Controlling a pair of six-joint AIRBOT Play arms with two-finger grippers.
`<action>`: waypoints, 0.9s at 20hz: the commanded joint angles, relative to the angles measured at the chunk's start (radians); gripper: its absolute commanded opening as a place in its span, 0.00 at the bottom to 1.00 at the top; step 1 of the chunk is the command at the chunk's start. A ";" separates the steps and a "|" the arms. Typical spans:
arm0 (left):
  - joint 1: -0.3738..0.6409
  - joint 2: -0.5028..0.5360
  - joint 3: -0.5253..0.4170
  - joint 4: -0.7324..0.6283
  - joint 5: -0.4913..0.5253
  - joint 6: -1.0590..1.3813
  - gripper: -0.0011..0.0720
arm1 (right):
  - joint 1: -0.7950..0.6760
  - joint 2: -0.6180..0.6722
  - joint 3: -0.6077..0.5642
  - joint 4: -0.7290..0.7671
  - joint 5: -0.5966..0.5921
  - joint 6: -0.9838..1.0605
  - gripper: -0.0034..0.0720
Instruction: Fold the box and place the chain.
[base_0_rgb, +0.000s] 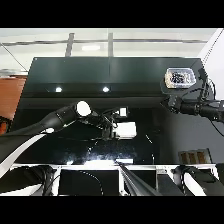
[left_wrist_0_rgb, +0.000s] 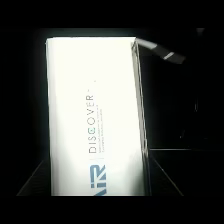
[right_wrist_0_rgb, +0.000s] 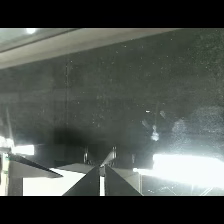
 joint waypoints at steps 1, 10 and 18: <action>-0.043 -0.030 0.000 0.088 0.069 -0.094 0.99 | 0.000 0.001 0.000 0.000 0.000 0.000 0.10; 0.082 0.021 0.048 0.256 0.050 -0.340 0.50 | 0.000 0.001 0.000 0.000 0.000 0.000 0.10; 0.772 -0.014 0.309 0.357 0.027 -0.641 0.50 | 0.000 0.001 0.000 0.005 0.000 0.000 0.10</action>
